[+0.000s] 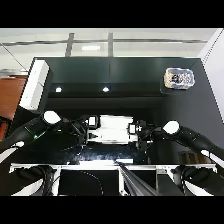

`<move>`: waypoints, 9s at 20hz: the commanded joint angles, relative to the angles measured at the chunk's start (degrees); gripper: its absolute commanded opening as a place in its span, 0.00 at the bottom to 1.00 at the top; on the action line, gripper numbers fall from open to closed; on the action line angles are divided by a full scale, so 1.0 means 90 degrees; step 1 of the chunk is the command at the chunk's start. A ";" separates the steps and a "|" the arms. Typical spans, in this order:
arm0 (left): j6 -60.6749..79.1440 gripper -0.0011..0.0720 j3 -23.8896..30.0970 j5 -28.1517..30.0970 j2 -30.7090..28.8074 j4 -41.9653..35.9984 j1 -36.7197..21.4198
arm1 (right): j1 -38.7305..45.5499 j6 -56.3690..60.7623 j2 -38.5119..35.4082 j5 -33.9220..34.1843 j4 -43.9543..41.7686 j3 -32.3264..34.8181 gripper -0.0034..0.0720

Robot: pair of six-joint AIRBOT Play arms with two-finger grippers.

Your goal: Fold the box and place the chain.

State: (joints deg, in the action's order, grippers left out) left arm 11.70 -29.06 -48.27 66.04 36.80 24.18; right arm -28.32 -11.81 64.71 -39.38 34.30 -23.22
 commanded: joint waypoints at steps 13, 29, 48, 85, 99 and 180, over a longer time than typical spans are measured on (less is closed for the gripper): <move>-0.0328 0.39 0.0002 0.0777 0.0046 -0.0367 0.0814 | -0.0002 0.0000 0.0002 -0.0002 -0.0002 0.0000 0.76; -0.0651 0.60 0.0005 0.0641 0.0053 -0.0568 0.0852 | -0.0002 0.0000 0.0002 0.0000 -0.0002 0.0000 0.76; -0.5634 0.06 0.0000 -0.0622 -0.1188 0.1904 -0.2312 | -0.0002 0.0000 0.0002 0.0000 -0.0002 0.0000 0.76; -0.6994 0.92 -0.0053 -0.2220 0.0901 -0.1214 -0.1897 | -0.0002 0.0000 0.0002 -0.0002 -0.0002 0.0000 0.76; -0.8148 0.91 -0.0141 -0.0274 0.0267 -0.0874 0.0022 | -0.0002 0.0000 0.0002 -0.0002 -0.0002 0.0000 0.76; -1.5856 0.57 -0.2642 -0.1355 0.0675 0.4507 0.2786 | -0.0002 0.0000 0.0002 -0.0002 -0.0002 0.0000 0.76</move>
State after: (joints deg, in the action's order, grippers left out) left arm -129.43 -52.77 -60.62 71.99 76.27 48.84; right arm -28.32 -11.81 64.71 -39.40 34.30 -23.22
